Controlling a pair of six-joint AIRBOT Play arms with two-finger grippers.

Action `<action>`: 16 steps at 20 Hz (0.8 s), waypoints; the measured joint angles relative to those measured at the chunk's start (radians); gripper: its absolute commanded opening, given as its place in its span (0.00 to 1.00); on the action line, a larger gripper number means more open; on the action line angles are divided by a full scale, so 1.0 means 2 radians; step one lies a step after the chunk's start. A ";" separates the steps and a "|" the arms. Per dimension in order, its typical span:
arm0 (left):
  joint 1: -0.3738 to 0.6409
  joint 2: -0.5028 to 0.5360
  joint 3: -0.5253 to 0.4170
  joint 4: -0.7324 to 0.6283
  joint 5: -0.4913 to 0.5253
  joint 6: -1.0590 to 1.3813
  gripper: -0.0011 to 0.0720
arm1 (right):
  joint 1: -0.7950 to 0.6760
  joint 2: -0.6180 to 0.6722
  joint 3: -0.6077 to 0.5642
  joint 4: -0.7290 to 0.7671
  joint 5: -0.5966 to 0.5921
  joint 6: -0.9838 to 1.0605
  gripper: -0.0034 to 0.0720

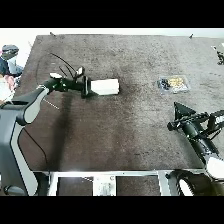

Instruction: Fold the box and place the chain.

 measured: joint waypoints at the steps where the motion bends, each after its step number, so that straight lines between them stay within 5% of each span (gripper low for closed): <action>1: 0.007 0.013 0.000 -0.011 0.001 -0.003 0.03 | 0.000 0.002 -0.001 0.000 0.000 0.000 0.06; 5: 0.049 0.091 0.000 -0.039 0.060 -0.031 0.03 | 0.000 0.004 -0.004 0.000 -0.002 0.000 0.06; 12: 0.176 0.194 -0.002 -0.046 0.348 -0.178 0.03 | 0.000 0.005 -0.004 0.000 -0.004 0.000 0.06; 16: 0.255 0.186 -0.011 0.003 0.369 -0.281 0.03 | 0.000 0.005 -0.004 0.000 -0.004 0.000 0.06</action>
